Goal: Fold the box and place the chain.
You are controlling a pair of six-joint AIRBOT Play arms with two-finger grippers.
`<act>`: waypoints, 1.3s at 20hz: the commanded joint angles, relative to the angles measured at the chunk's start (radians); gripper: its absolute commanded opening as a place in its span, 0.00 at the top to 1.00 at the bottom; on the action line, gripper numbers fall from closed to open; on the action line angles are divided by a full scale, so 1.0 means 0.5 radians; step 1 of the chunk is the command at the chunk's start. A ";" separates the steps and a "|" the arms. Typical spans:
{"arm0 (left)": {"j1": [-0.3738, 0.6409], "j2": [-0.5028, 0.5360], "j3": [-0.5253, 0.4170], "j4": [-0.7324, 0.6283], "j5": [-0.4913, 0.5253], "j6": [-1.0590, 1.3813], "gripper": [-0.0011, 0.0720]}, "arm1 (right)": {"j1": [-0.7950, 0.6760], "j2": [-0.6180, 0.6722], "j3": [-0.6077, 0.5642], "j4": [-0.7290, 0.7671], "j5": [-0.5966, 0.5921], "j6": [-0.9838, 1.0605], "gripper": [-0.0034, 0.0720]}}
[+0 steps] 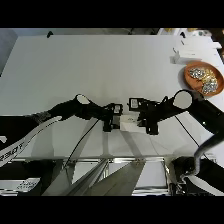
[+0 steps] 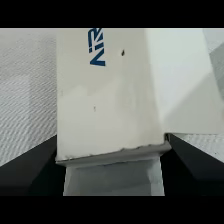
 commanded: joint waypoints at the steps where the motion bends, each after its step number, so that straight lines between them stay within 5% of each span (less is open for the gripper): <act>1: 0.002 0.001 0.001 0.002 -0.002 0.002 0.73 | 0.011 -0.002 0.001 -0.106 -0.121 0.057 0.64; 4: 0.002 0.001 0.001 0.002 -0.002 0.002 0.73 | 0.011 -0.002 0.001 -0.104 -0.148 0.073 0.64; 13: 0.002 0.001 0.001 0.002 -0.002 0.002 0.73 | 0.011 0.011 0.001 -0.105 -0.133 0.106 0.89; 26: 0.002 0.001 0.001 0.002 -0.003 0.002 0.73 | 0.011 0.037 -0.016 -0.157 -0.168 0.109 0.90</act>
